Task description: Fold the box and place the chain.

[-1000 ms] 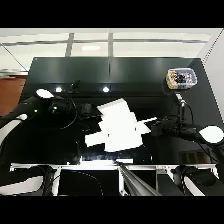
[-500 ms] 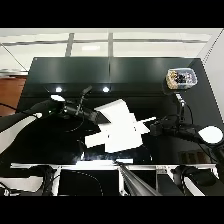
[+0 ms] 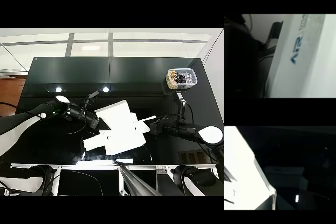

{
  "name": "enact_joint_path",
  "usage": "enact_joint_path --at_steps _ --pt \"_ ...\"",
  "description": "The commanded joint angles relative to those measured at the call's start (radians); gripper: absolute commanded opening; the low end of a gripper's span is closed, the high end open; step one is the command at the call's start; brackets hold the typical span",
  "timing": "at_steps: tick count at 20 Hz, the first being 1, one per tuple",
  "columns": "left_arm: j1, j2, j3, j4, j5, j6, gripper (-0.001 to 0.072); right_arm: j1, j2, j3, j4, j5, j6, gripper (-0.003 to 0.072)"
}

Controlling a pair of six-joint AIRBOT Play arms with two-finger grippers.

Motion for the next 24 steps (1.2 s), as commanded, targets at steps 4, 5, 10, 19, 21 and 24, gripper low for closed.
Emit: enact_joint_path --at_steps 4,5,10,19,21,24 --pt "0.023 -0.001 0.011 -0.057 -0.001 0.01 0.003 0.001 0.001 0.001 -0.071 0.073 0.001 0.0503" --pt "0.023 0.0 0.011 -0.056 0.0 0.01 0.0028 -0.003 0.001 0.007 -0.088 0.07 0.0 0.0713" --pt "-0.006 0.029 0.081 0.134 -0.059 0.033 0.0025 -0.046 0.001 0.122 -0.491 -0.012 -0.012 0.0709" --pt "-0.239 0.289 0.013 0.278 0.468 0.274 0.0029 -0.038 -0.003 0.105 -0.538 -0.012 -0.34 0.0709" --pt "-0.239 0.251 0.002 0.297 0.481 0.274 0.0031 -0.037 -0.003 0.069 -0.476 -0.008 -0.466 0.0709" --pt "-0.239 0.214 0.003 0.315 0.483 0.274 0.003 -0.037 -0.003 0.032 -0.401 0.012 -0.577 0.0709"
